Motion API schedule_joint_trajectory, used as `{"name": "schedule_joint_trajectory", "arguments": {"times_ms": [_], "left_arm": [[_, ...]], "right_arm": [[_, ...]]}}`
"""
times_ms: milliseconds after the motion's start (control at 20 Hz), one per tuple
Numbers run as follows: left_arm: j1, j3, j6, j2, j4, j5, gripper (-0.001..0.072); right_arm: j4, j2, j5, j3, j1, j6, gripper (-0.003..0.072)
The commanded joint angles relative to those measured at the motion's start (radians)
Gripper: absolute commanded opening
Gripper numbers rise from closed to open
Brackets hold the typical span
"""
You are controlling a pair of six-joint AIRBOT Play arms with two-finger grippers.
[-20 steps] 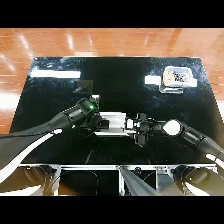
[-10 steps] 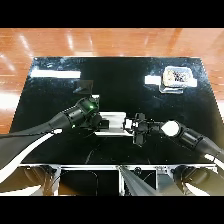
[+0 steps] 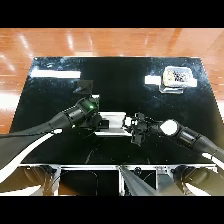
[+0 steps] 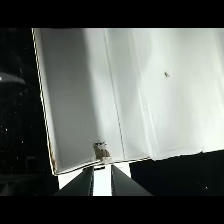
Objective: Fold the box and place the chain.
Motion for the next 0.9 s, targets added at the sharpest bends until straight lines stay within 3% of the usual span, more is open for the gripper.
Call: {"name": "schedule_joint_trajectory", "arguments": {"times_ms": [0,850], "left_arm": [[0.000,0.000,0.000,0.000,-0.002,-0.001,0.0023],[0.000,0.000,0.000,0.000,-0.013,-0.002,0.0023]], "right_arm": [[0.048,-0.002,-0.005,0.001,0.002,-0.021,0.0132],[0.093,-0.038,-0.038,0.001,0.023,-0.029,0.0132]]}}
